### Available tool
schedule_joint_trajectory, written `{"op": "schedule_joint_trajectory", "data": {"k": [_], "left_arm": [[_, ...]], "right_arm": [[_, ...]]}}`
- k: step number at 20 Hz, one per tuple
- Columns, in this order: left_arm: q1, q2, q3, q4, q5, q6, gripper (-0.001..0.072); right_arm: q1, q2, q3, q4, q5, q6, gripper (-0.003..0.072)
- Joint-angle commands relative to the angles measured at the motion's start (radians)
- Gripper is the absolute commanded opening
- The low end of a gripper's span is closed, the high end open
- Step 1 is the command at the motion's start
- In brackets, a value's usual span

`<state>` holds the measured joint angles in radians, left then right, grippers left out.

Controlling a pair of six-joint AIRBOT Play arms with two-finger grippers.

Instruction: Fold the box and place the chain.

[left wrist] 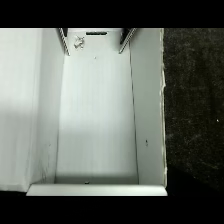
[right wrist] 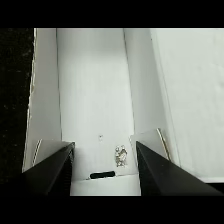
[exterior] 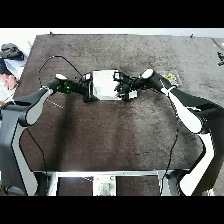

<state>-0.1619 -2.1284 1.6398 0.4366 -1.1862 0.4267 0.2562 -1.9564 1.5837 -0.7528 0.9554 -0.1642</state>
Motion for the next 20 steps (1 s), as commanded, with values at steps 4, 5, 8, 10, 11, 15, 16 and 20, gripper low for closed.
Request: {"op": "schedule_joint_trajectory", "data": {"k": [4,5,8,10,11,15,16,20], "left_arm": [[0.000,0.000,0.001,0.000,0.000,0.000,0.0348],[0.000,0.000,0.001,0.000,0.000,0.000,0.0348],[0.000,0.000,0.001,0.000,0.000,0.000,0.0348],[0.000,0.000,0.001,0.000,0.000,0.000,0.0348],[0.000,0.000,0.001,0.000,0.000,0.000,0.0348],[0.000,0.000,0.000,0.000,0.000,0.000,0.0349],[0.000,0.000,0.001,0.000,0.000,0.000,0.0348],[0.000,0.000,0.001,0.000,0.000,0.000,0.0349]], "right_arm": [[-0.006,-0.001,0.000,-0.006,0.005,0.003,0.0549],[-0.007,-0.001,0.000,-0.006,0.005,0.003,0.0645],[-0.007,-0.001,0.000,-0.006,0.006,0.003,0.0646],[-0.007,-0.001,0.000,-0.007,0.006,0.004,0.0520],[-0.007,0.001,0.000,-0.012,0.005,0.010,0.0393],[-0.020,0.029,0.010,-0.153,0.008,0.239,0.0273],[-0.028,0.047,0.010,-0.197,0.010,0.312,0.0271],[-0.071,0.126,0.010,-0.254,0.009,0.612,0.0008]]}}
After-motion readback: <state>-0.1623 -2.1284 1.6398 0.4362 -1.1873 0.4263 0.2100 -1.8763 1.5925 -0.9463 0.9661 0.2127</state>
